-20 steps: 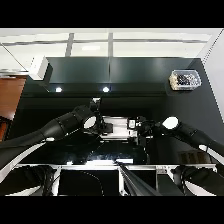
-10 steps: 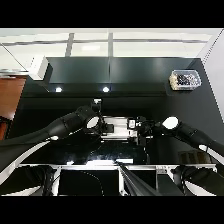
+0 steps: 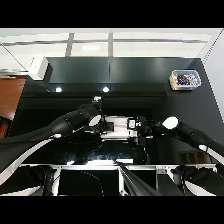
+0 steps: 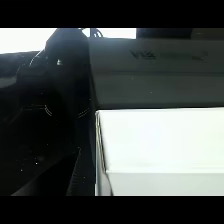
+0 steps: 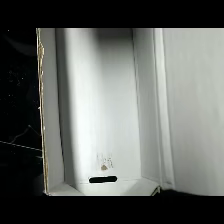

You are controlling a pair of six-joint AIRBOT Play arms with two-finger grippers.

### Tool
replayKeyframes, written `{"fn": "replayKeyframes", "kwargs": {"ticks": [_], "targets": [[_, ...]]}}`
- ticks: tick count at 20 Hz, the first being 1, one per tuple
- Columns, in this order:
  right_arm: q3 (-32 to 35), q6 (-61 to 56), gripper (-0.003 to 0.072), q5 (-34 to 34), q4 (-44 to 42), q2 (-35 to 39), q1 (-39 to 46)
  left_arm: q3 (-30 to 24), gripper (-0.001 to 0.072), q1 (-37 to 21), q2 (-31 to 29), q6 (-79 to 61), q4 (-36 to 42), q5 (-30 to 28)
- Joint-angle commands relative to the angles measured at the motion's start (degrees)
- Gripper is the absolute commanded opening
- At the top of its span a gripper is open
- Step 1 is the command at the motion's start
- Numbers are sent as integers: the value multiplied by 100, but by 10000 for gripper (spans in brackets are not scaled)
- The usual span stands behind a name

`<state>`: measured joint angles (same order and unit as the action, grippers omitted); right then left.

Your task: Fold the box and place the chain.

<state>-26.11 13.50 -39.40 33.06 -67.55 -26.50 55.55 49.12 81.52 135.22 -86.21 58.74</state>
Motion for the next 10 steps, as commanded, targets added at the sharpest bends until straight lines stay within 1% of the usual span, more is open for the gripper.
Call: {"fn": "replayKeyframes", "kwargs": {"ticks": [1, 8, 9, 10], "targets": [[0, 0, 397, 0, 0, -4, -4, 13, 277, 2, 81, 44, 107, 50], [0, 0, 397, -2, -2, -4, -4, 37, 275, 2, 122, 24, 173, 66], [0, 0, 397, -2, 0, -4, -4, 37, 252, 2, 122, 26, 170, 63], [0, 0, 397, 0, 0, -4, -4, 37, 166, 2, 122, 22, 168, 61]]}}
